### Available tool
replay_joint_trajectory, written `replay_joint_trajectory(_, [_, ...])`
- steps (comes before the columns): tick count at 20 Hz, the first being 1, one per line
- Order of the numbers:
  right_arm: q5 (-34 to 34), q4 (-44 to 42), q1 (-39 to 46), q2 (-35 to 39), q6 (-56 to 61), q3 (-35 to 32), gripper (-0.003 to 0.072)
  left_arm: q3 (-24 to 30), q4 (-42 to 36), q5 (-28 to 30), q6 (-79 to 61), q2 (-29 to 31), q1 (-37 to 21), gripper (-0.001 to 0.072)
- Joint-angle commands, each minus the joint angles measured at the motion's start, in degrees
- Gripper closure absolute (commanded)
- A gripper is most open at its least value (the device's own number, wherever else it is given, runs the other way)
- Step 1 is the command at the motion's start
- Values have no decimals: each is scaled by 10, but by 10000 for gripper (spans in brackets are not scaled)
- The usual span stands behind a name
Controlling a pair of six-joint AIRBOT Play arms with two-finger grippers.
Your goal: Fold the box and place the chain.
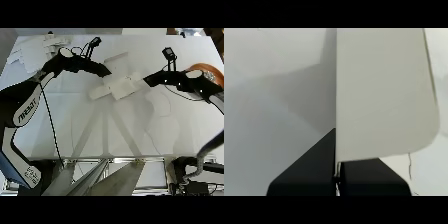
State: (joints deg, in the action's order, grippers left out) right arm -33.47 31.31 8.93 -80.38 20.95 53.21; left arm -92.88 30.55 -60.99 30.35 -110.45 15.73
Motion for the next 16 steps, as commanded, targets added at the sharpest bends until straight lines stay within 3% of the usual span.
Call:
replay_joint_trajectory(1, [52, 34, 0, 76, 0, 0, 210, 0, -4, -80, -60, 39, 0, 706])
replay_joint_trajectory(7, [155, 34, 0, 227, 0, 0, 210, 0, -10, -193, -94, 105, 8, 706])
replay_joint_trajectory(11, [174, 34, 0, 300, 0, 0, 210, 11, 57, -162, -114, 90, 39, 706])
replay_joint_trajectory(16, [181, 34, 0, 328, 0, 0, 210, 11, 4, -127, -180, 14, 59, 705])
